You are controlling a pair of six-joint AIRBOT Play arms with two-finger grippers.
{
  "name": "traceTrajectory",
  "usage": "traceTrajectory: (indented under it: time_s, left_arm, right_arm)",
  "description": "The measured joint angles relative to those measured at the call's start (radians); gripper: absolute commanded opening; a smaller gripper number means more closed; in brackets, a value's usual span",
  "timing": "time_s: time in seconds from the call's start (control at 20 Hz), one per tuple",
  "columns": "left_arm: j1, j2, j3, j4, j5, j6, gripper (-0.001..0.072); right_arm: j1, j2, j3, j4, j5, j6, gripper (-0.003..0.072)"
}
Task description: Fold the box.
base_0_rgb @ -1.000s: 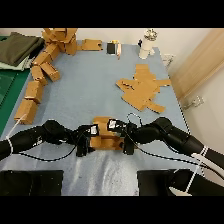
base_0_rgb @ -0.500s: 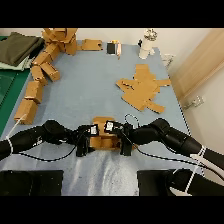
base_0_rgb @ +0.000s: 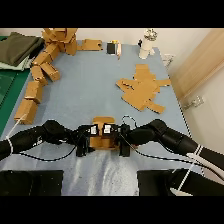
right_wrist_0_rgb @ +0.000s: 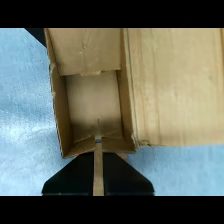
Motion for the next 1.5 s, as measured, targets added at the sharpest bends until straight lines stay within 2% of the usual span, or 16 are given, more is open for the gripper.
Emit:
traceTrajectory:
  time_s: [0.05, 0.15, 0.2, 0.55, 0.65, 0.95, 1.0, 1.1, 1.15, 1.2, 1.3, 1.5]
  left_arm:
    - [0.0, 0.0, 0.0, 0.0, 0.0, 0.0, 0.0597]
    - [0.0, 0.0, 0.0, 0.0, 0.0, 0.0, 0.0597]
    - [0.0, 0.0, 0.0, 0.0, -0.001, 0.0, 0.0597]
    - [0.0, 0.0, 0.0, 0.0, 0.0, 0.0, 0.0597]
    - [0.0, 0.0, 0.0, -0.001, -0.001, -0.001, 0.0597]
    - [0.0, 0.0, 0.0, -0.001, -0.001, 0.0, 0.0596]
    - [0.0, 0.0, 0.0, 0.0, 0.0, 0.003, 0.0597]
    - [0.0, 0.0, 0.0, 0.0, 0.0, 0.003, 0.0597]
    - [0.0, 0.0, 0.0, -0.001, 0.0, 0.001, 0.0597]
    - [0.0, 0.0, 0.0, -0.002, 0.002, 0.001, 0.0596]
    - [0.0, 0.0, 0.0, -0.002, 0.001, 0.001, 0.0596]
    - [0.0, 0.0, 0.0, -0.001, 0.0, 0.0, 0.0596]
  right_arm:
    - [0.007, -0.007, 0.0, 0.005, 0.007, -0.002, 0.0164]
    - [0.018, -0.018, 0.0, 0.009, 0.023, -0.007, 0.0388]
    - [0.022, -0.022, 0.0, 0.013, 0.03, -0.008, 0.0412]
    - [0.031, -0.041, 0.0, 0.023, 0.049, -0.022, 0.0413]
    - [0.032, -0.051, 0.0, 0.024, 0.051, -0.028, 0.0463]
    - [0.032, -0.051, 0.0, 0.007, 0.038, -0.01, 0.0458]
    - [0.032, -0.044, 0.0, -0.005, 0.029, 0.008, 0.0431]
    - [0.032, -0.026, 0.0, -0.041, 0.003, 0.047, 0.0207]
    - [0.032, -0.014, 0.0, -0.066, -0.016, 0.076, 0.0161]
    - [0.033, 0.001, 0.0, -0.102, -0.037, 0.121, 0.015]
    - [0.032, 0.042, 0.0, -0.187, -0.087, 0.23, 0.0005]
    - [0.031, 0.158, 0.0, -0.368, -0.203, 0.547, 0.0004]
